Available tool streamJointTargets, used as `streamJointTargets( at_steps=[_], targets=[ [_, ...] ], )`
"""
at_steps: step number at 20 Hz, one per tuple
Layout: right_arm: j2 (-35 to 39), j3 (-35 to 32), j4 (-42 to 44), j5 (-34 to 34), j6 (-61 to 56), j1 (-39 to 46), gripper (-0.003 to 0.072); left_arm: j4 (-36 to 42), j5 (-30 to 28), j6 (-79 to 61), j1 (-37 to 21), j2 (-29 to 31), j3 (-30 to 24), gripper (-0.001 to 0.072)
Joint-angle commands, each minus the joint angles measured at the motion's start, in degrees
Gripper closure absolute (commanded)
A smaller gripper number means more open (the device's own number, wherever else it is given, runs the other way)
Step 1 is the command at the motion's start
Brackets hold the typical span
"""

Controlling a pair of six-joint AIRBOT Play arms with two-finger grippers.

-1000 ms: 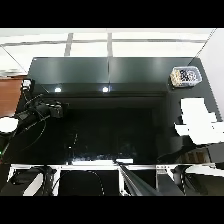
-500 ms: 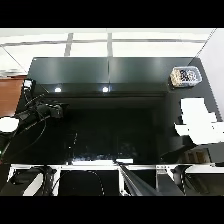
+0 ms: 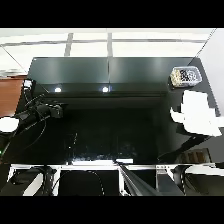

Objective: Fold the box and place the chain.

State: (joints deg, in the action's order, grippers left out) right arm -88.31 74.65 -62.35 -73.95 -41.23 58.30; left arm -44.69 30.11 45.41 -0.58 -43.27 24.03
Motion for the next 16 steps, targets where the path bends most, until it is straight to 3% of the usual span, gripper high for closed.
streamJointTargets(
  at_steps=[1, 6, 10, 13, 16],
  targets=[
    [4.8, -3.4, 8.4, 0.0, 1.4, -2.2, 0.0662, 0.0, -0.1, 0.0, 0.0, 0.0, 0.0, 0.0008],
    [14.0, -14.6, 16.3, 3.5, 1.4, -11.2, 0.0661, 0.3, -0.1, 0.0, 0.0, 0.0, 0.0, 0.0008],
    [20.3, -21.4, 21.5, 4.1, 1.1, -25.1, 0.0661, 4.2, 0.8, 0.0, 0.0, -0.1, 0.0, 0.0008],
    [21.0, -27.0, 27.8, 4.6, -0.5, -34.9, 0.0661, 7.8, 3.1, 0.0, 0.2, -0.9, 0.0, 0.0008],
    [22.6, -37.4, 41.2, 17.9, 2.6, -44.3, 0.0662, 8.1, 6.2, 0.0, 2.3, -2.5, 0.0, 0.0007]
  ],
)
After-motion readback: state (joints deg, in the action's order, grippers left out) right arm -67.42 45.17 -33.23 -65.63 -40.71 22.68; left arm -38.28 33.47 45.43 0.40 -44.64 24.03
